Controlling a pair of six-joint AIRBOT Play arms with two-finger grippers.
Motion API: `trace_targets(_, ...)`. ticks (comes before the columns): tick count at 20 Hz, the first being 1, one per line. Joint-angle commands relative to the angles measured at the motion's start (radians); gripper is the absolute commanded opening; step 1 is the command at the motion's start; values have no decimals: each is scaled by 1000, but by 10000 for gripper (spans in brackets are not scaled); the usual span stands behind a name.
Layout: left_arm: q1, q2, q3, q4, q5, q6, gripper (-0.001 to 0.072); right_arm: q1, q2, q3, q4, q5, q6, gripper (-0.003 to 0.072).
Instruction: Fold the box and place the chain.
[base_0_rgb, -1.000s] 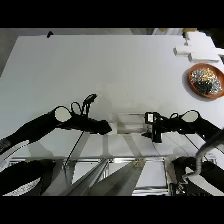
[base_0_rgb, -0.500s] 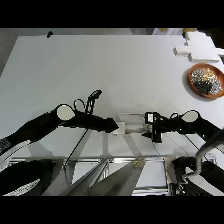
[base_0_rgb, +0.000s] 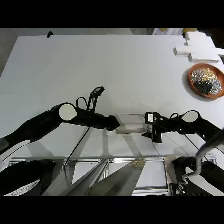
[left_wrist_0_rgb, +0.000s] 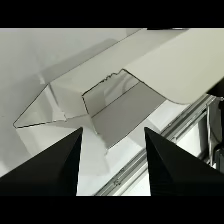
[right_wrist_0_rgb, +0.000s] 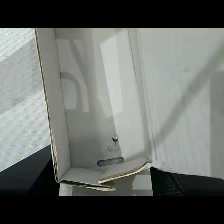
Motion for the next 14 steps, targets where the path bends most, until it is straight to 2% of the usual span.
trace_targets(1, 56, 86, 1, 140, -88, -98, 433, 0, 1, 0, 0, 0, 0, 400)
trace_targets(4, 111, 129, -61, 156, -149, -129, 439, 0, 1, 0, 0, 0, 0, 400)
trace_targets(8, 129, 125, -192, -13, -78, 4, 454, 0, 1, 0, 0, 0, 0, 400)
trace_targets(11, 127, 71, -207, -130, -38, 103, 457, 0, 1, 0, 0, 0, 0, 400)
trace_targets(13, 118, 21, -207, -178, -34, 153, 504, 0, 1, 0, 0, 0, 0, 400)
trace_targets(14, 109, 3, -207, -194, -34, 171, 504, 0, 1, 0, 0, 0, 0, 400)
